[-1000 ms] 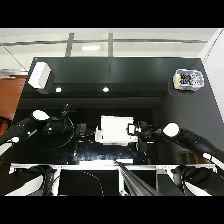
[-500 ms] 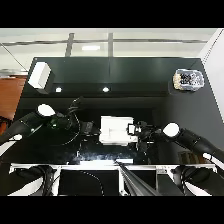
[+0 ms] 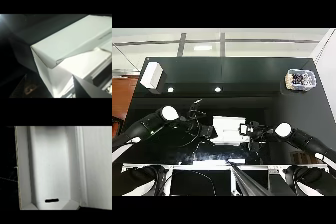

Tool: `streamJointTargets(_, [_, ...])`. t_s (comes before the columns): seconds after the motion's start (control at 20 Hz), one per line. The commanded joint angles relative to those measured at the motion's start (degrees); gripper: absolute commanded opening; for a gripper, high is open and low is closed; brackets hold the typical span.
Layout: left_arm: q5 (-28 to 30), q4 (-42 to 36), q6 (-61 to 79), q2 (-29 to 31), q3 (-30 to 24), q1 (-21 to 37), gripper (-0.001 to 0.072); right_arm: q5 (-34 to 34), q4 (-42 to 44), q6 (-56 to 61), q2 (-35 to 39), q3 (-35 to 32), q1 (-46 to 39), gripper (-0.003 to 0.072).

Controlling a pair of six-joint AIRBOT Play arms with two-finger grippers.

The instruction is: Fold the box and place the chain.

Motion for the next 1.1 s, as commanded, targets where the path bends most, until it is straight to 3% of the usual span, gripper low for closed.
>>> streamJointTargets(0.0, [4.42,8.83,-11.89,0.02,2.1,-5.11,0.0703,-0.11,0.0,0.0,-0.04,-0.02,0.02,0.0414])
streamJointTargets(0.25, [3.76,26.62,-34.75,-0.13,6.23,-12.46,0.0684,-1.01,0.0,0.0,-0.04,-0.02,0.02,0.0414])
streamJointTargets(0.45, [-3.23,36.54,-45.92,-2.21,9.7,-15.89,0.0684,-1.27,-0.02,-0.02,-0.04,-0.02,0.02,0.0415])
streamJointTargets(1.05, [-5.03,37.35,-54.82,-7.76,14.19,-20.41,0.0683,-1.4,-0.02,-0.02,-0.04,-0.02,0.02,0.0415])
